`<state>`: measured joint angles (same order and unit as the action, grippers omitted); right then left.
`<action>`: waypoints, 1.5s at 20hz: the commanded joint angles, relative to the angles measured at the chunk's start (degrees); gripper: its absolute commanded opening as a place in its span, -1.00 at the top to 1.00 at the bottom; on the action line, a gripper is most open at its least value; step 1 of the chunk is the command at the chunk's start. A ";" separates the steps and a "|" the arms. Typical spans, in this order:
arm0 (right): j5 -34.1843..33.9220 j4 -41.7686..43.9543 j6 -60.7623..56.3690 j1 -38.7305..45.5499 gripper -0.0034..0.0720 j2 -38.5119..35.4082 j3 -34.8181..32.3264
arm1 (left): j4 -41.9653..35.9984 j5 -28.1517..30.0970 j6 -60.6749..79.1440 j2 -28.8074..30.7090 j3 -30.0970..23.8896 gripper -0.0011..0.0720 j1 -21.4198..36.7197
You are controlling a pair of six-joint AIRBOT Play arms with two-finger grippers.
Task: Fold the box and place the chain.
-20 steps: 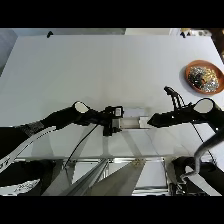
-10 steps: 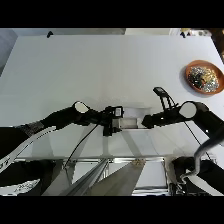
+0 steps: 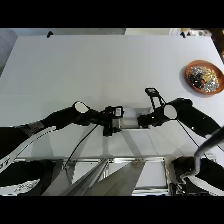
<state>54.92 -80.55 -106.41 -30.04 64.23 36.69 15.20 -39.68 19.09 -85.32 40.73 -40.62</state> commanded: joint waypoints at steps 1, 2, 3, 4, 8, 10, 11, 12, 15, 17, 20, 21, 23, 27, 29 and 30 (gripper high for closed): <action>0.24 -5.95 -8.13 -2.80 -0.21 1.64 0.72 | 0.02 0.02 0.00 0.04 0.00 0.40 0.04; 0.22 -6.84 -8.98 -3.43 -0.20 2.16 1.16 | 0.02 0.02 0.00 0.04 0.00 0.40 0.04; 0.17 -7.45 -9.33 -3.91 -0.19 2.67 1.68 | 0.02 0.02 0.00 0.04 0.00 0.40 0.04; 0.37 -7.82 -9.33 -4.39 -0.17 3.39 2.36 | 0.02 0.04 0.00 0.04 -0.02 0.40 0.04; 1.03 -7.96 -10.86 -5.38 0.07 4.98 3.04 | 0.02 0.00 0.00 0.04 -0.02 0.40 0.04; 2.10 -8.11 -11.93 -5.35 0.22 5.25 3.04 | 0.02 0.02 0.00 0.04 0.00 0.40 0.04; 2.08 -8.13 -11.93 -5.35 0.41 5.25 3.04 | 0.02 0.02 0.00 0.04 0.00 0.40 0.04; 2.08 -8.13 -11.91 -5.35 0.56 5.25 3.04 | 0.02 0.00 0.00 0.04 -0.02 0.40 0.04; 2.27 -8.13 -11.89 -5.35 0.87 5.25 3.04 | 0.02 0.02 0.00 0.04 0.00 0.40 0.04; 2.40 -8.15 -11.89 -5.35 0.87 5.25 3.04 | 0.02 0.02 0.00 0.04 -0.02 0.40 0.04; 2.01 -8.20 -11.89 -5.35 0.42 5.25 3.04 | 0.02 0.02 0.00 0.04 0.00 0.40 0.04; 1.77 -8.24 -11.91 -5.35 0.38 5.25 3.04 | 0.02 0.02 0.00 0.04 -0.02 0.40 0.04; 1.44 -8.24 -12.79 -5.38 0.38 5.25 3.04 | 0.02 0.02 0.00 0.04 0.00 0.40 0.04; 1.22 -8.79 -13.70 -5.35 0.45 5.27 3.04 | 0.02 0.02 0.00 0.04 -0.02 0.40 0.04; 2.19 -9.51 -13.75 -5.35 0.50 5.46 3.02 | 0.02 0.00 0.00 0.04 -0.02 0.40 0.04; 2.86 -9.51 -13.81 -5.35 0.50 5.86 3.02 | 0.02 0.02 0.00 0.04 -0.02 0.40 0.04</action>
<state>56.58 -89.38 -119.83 -35.40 69.69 39.68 15.20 -39.68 19.11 -85.32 40.73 -40.60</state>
